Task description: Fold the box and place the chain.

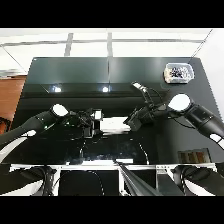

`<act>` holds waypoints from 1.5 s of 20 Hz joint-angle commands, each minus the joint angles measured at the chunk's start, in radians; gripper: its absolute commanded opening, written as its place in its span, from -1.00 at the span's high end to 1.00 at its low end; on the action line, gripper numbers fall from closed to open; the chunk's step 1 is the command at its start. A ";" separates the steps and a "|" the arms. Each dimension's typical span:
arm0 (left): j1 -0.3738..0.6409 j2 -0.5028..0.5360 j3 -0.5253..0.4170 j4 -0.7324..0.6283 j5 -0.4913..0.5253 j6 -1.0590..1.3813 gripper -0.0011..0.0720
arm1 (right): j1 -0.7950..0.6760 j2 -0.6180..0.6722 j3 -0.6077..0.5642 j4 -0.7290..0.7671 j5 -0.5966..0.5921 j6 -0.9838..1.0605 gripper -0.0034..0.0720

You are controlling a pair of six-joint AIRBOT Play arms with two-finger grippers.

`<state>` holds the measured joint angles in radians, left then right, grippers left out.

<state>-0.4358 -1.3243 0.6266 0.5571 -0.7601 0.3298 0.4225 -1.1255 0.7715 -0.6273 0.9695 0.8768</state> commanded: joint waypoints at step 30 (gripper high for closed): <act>0.005 0.130 0.164 0.149 -0.233 -0.532 -0.98 | -0.433 0.096 0.093 -0.420 0.388 0.262 0.88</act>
